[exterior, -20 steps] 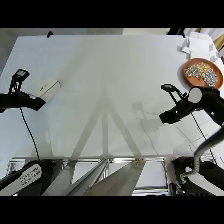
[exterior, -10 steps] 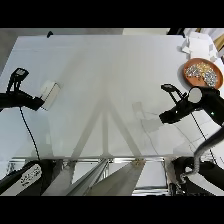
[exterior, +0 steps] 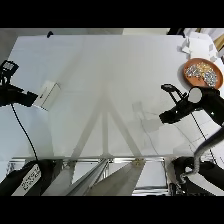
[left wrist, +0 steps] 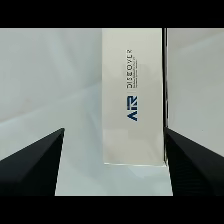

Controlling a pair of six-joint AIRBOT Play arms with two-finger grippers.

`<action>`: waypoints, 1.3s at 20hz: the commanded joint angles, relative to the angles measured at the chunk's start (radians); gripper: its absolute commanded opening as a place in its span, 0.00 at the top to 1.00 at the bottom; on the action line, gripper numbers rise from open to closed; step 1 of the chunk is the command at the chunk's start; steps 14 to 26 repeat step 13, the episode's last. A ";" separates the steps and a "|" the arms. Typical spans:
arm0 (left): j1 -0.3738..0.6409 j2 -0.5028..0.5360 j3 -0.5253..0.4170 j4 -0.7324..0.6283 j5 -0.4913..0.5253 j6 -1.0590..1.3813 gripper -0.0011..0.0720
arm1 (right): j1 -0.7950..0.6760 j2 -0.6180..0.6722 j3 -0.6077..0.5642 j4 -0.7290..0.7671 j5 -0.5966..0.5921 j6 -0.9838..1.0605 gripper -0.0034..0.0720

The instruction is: Fold the box and place the chain.

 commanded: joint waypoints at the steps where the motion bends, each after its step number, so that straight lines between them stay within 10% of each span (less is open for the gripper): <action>1: -0.001 0.014 0.000 -0.003 0.001 -0.011 0.04 | -0.001 -0.001 0.001 0.000 0.000 0.000 0.93; 26: -0.069 0.012 0.000 0.002 0.063 -0.011 0.04 | -0.001 -0.001 0.001 0.000 0.000 0.000 0.93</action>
